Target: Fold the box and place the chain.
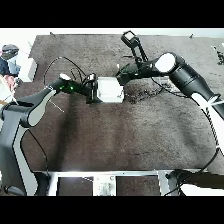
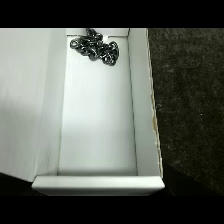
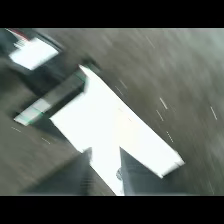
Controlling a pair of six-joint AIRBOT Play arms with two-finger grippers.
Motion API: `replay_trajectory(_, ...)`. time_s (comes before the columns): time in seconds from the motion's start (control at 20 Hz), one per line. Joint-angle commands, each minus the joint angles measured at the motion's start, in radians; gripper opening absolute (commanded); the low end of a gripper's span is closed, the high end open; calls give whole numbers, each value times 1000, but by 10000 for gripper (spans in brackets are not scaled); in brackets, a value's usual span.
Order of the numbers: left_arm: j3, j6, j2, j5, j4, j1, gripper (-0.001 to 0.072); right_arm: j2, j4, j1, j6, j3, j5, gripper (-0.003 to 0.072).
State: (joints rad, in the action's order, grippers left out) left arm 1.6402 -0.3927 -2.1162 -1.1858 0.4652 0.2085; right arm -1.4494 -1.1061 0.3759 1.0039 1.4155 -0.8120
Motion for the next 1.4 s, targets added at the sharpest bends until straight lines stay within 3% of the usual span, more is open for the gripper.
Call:
replay_trajectory(0.0,1,0,0,0,-1,0,485,-19,-146,-103,220,-54,-39,250)
replay_trajectory(0.15,1,0,0,0,-2,0,485,-78,-105,-205,150,-71,-81,250)
replay_trajectory(0.25,1,0,0,0,-2,0,485,-167,-58,-230,-17,-20,-141,250)
replay_trajectory(0.55,1,0,0,0,-2,0,485,-374,-122,-233,-263,118,-288,213)
replay_trajectory(1.2,1,0,0,0,-2,0,485,-444,-137,-227,-396,142,-211,220)
replay_trajectory(1.25,1,0,0,0,-2,0,485,-446,-145,-220,-407,141,-213,201)
replay_trajectory(1.3,1,0,0,0,-2,0,485,-446,-162,-212,-416,142,-212,68)
replay_trajectory(1.35,1,0,0,0,-2,0,485,-446,-167,-203,-430,142,-217,30)
